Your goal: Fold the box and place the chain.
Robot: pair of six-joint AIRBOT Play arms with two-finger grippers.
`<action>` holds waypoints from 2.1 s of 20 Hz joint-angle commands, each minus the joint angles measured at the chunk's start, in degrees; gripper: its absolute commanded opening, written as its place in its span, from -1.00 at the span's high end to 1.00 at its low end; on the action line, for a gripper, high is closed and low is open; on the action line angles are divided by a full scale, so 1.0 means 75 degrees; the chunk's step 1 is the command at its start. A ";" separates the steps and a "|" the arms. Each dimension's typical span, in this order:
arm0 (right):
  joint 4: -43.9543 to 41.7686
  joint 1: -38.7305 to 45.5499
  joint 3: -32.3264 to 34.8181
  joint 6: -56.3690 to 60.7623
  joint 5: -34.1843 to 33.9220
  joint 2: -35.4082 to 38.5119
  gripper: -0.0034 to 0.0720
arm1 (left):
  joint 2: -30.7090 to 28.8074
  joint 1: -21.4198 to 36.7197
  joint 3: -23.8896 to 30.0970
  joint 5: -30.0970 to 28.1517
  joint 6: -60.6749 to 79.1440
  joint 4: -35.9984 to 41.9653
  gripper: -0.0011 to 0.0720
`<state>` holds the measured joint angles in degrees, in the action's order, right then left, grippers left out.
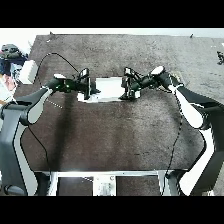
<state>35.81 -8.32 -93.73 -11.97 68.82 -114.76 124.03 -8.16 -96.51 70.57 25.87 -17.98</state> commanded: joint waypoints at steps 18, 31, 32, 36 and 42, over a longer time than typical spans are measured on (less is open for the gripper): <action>-0.0082 -0.0102 -0.0676 -0.0026 0.0600 -0.1020 -0.87 | 0.0003 0.0000 0.0003 -0.0012 -0.0012 0.0003 0.94; 0.0323 -0.0102 -0.0868 0.0026 0.0300 -0.1020 -0.50 | 0.0003 0.0000 0.0003 -0.0012 -0.0012 0.0006 0.94; 0.0344 -0.0102 -0.0868 0.0026 0.0242 -0.1020 -0.50 | 0.0003 0.0000 0.0003 -0.0012 -0.0012 0.0006 0.94; 0.0341 -0.0096 -0.0868 0.0029 0.0251 -0.1020 -0.50 | 0.0003 0.0000 0.0003 -0.0012 -0.0012 0.0006 0.94; 0.0341 -0.0096 -0.0866 0.0026 0.0251 -0.1020 -0.50 | 0.0003 0.0000 0.0003 -0.0012 -0.0012 0.0003 0.94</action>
<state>38.22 -9.08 -100.18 -11.81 71.11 -122.37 124.03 -8.23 -96.49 70.48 25.74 -17.91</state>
